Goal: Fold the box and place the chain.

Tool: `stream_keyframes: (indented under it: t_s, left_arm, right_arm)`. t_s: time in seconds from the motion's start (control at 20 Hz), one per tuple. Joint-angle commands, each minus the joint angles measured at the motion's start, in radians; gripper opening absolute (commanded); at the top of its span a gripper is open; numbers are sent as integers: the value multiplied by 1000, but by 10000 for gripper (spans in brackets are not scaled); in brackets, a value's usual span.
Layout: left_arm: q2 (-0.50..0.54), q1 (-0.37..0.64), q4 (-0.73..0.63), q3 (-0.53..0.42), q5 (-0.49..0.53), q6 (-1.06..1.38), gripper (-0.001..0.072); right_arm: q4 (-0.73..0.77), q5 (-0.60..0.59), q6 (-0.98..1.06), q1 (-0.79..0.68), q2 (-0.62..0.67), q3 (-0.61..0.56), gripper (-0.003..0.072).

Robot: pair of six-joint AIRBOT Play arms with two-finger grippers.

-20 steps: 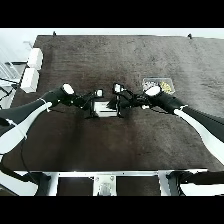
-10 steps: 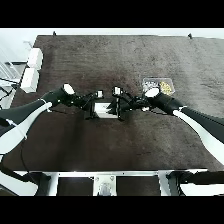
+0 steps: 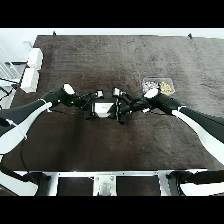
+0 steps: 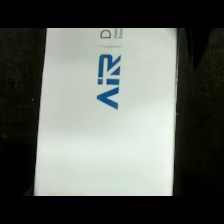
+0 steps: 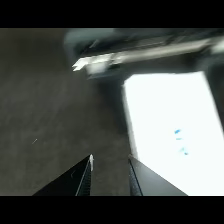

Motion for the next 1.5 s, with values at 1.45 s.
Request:
stream_keyframes:
  t_s: [1.45]
  left_arm:
    - [0,1,-2,1,2,3,529]
  right_arm:
    - [106,-57,354,-101,179,84,2]
